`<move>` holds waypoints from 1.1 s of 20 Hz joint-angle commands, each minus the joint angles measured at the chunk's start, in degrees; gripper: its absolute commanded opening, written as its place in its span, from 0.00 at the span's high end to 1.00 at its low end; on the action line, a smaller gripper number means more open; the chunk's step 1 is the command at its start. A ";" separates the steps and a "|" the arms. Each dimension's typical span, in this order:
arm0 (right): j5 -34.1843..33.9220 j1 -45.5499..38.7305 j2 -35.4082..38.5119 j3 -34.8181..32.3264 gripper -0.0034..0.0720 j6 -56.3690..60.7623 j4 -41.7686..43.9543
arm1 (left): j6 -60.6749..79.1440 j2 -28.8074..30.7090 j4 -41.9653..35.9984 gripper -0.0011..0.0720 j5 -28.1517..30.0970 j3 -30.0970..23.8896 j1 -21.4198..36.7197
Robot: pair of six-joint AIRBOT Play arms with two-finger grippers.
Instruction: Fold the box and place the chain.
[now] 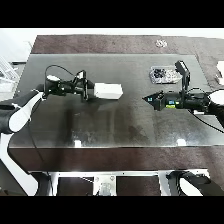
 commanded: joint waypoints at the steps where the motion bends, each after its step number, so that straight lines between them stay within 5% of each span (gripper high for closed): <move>1: -0.09 -0.09 0.09 -0.11 0.93 0.04 0.02 | -2.51 3.76 0.35 0.96 4.44 0.00 0.85; 8: -0.66 -0.11 0.07 -0.11 0.93 0.50 0.24 | -8.85 4.17 -2.05 0.96 -2.64 0.00 16.31; 12: -1.77 -0.07 0.07 -0.13 0.93 1.55 0.28 | -9.62 4.17 -4.90 0.97 -1.86 0.00 26.12; 17: -3.10 -0.02 0.04 -0.13 0.93 1.55 0.87 | -10.97 4.17 -7.58 0.96 7.21 0.00 34.45; 22: -3.96 0.00 0.02 -0.13 0.93 1.53 2.16 | -12.83 4.17 -8.41 0.97 23.71 0.00 35.85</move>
